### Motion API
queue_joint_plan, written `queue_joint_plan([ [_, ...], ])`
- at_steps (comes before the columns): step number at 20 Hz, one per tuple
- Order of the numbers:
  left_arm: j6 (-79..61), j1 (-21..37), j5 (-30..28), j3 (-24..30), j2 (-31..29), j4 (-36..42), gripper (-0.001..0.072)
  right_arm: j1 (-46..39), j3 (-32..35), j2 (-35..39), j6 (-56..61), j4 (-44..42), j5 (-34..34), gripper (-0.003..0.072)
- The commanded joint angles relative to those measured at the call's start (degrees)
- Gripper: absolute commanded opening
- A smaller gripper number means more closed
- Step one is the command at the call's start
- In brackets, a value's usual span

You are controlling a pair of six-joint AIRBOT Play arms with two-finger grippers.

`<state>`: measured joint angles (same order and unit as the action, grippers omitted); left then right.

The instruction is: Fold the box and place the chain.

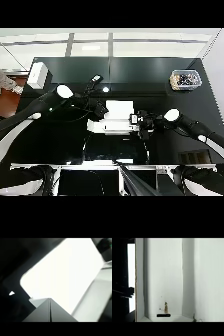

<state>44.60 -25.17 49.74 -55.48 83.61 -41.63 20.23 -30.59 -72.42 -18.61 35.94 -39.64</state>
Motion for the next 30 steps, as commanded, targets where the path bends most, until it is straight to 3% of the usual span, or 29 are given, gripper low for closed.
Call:
queue_joint_plan([
  [1, 5.9, -0.4, 5.9, -5.5, 5.6, -9.8, 0.0025, 0.0, 0.0, 0.0, 0.0, 0.1, 0.0, 0.0467],
  [5, 12.8, -0.3, 4.9, -6.7, 7.1, -10.4, 0.0024, 0.0, 0.0, 0.0, 0.0, 0.1, 0.0, 0.0467],
  [8, 12.5, -0.5, 9.9, -9.0, 7.8, -14.9, 0.0024, 0.0, 0.0, 0.0, 0.0, 0.1, 0.0, 0.0467],
  [11, 13.4, 0.6, 9.0, -9.7, 6.2, -15.1, 0.0023, 0.0, 0.0, 0.0, 0.0, 0.1, 0.0, 0.0466],
  [13, 28.4, 2.4, 6.6, -9.4, 3.3, -23.8, 0.0021, 0.0, 0.0, 0.0, 0.0, 0.1, 0.1, 0.0467],
  [15, 33.9, 3.1, 0.4, -5.5, -3.3, -31.3, 0.0022, 0.0, 0.0, 0.0, 0.0, 0.1, 0.1, 0.0467],
  [17, 32.3, 4.2, -3.2, 0.7, -9.3, -28.5, 0.0025, 0.0, 0.0, 0.0, 0.0, 0.1, 0.1, 0.0467],
  [19, 16.2, 5.3, -5.4, 8.2, -13.8, -16.0, 0.0028, 0.0, 0.0, 0.0, 0.0, 0.1, 0.1, 0.0467],
  [21, -10.3, 5.3, 7.2, 12.2, -14.0, -2.9, 0.0028, 0.0, 0.0, 0.0, 0.0, 0.1, 0.1, 0.0467],
  [23, -19.5, 4.0, 12.9, 13.9, -12.9, -0.6, 0.0027, 0.0, 0.0, 0.0, 0.0, 0.1, 0.1, 0.0467],
  [24, -23.0, 3.3, 12.8, 14.1, -12.6, -1.5, 0.0053, 0.0, 0.0, 0.0, 0.0, 0.1, 0.1, 0.0467],
  [26, -30.1, 2.7, 10.1, 14.0, -12.6, -2.7, 0.0439, 0.0, 0.0, 0.0, 0.0, 0.1, 0.1, 0.0467],
  [27, -33.1, 2.7, 7.6, 13.9, -12.6, -2.7, 0.0670, 0.0, 0.0, 0.0, 0.0, 0.1, 0.1, 0.0467],
  [28, -35.4, 2.7, 5.8, 13.8, -12.6, -3.1, 0.0717, 0.0, 0.0, 0.0, 0.0, 0.1, 0.1, 0.0467],
  [30, -36.8, 1.8, 2.5, 13.9, -12.6, -6.5, 0.0716, 0.0, 0.0, 0.0, 0.0, 0.1, 0.1, 0.0467],
])
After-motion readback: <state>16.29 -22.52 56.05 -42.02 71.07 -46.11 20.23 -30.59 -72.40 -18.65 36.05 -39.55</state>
